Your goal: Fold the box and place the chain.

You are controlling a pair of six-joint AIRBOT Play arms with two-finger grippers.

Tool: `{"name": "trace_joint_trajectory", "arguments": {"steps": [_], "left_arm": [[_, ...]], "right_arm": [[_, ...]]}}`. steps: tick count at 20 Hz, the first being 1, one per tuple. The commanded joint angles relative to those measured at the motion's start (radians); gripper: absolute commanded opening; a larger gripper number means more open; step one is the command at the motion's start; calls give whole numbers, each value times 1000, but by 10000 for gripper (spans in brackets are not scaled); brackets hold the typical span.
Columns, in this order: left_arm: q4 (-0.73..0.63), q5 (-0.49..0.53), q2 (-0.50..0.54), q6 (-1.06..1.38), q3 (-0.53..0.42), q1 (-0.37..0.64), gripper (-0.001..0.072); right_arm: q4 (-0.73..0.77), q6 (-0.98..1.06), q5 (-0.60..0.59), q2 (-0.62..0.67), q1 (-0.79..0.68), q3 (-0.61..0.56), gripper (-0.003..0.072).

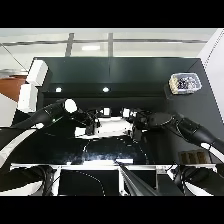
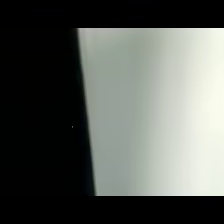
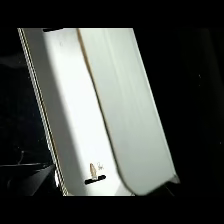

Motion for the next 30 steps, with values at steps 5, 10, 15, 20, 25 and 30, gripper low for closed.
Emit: {"name": "trace_joint_trajectory", "arguments": {"steps": [5, 10, 15, 20, 25, 30], "left_arm": [[2, 0, 1, 0, 1, 1, 22], [2, 1, 1, 0, 1, 1, 22], [5, -1, 1, 0, 2, 1, 22], [5, -1, 1, 0, 2, 1, 22], [5, -1, 1, 0, 2, 1, 22], [5, -1, 1, 0, 2, 1, 22]], "right_arm": [[-23, -15, 27, 3, -21, 11, 708], [37, -15, -18, 0, -14, 11, 707], [73, -15, -35, -6, -4, 18, 700], [87, -15, -68, -28, -2, 18, 700], [94, -15, -76, -63, 50, 18, 700], [39, -15, -68, -103, 68, 17, 700]]}}
